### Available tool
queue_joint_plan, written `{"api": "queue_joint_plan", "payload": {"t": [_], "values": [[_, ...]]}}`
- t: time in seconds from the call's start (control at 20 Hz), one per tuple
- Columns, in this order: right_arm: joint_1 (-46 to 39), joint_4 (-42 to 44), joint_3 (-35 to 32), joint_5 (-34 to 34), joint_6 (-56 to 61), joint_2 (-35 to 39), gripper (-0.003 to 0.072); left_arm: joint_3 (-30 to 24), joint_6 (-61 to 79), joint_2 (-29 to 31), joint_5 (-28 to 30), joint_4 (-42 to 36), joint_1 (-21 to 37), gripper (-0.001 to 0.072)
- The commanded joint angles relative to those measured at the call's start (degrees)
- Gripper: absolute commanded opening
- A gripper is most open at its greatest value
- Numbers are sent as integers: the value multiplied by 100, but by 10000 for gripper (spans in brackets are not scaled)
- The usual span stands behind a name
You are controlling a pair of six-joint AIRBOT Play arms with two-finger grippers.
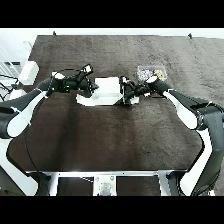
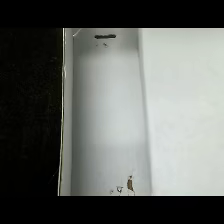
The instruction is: Fold the box and place the chain.
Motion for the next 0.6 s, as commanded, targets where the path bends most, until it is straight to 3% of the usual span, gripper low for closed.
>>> {"api": "queue_joint_plan", "payload": {"t": [0.0, 0.35, 0.5, 0.55], "values": [[7, -4, -2, -2, -2, -2, 498, 0, -44, -4, -103, 111, -4, 17], [7, -4, -2, -2, -2, -2, 498, 358, -52, 181, -234, 151, 81, 18], [7, -4, -2, 0, -2, -2, 498, 647, -424, 525, -905, 487, 293, 20], [7, -4, -2, -2, -2, -2, 498, 732, -476, 610, -1392, 846, 341, 41]]}}
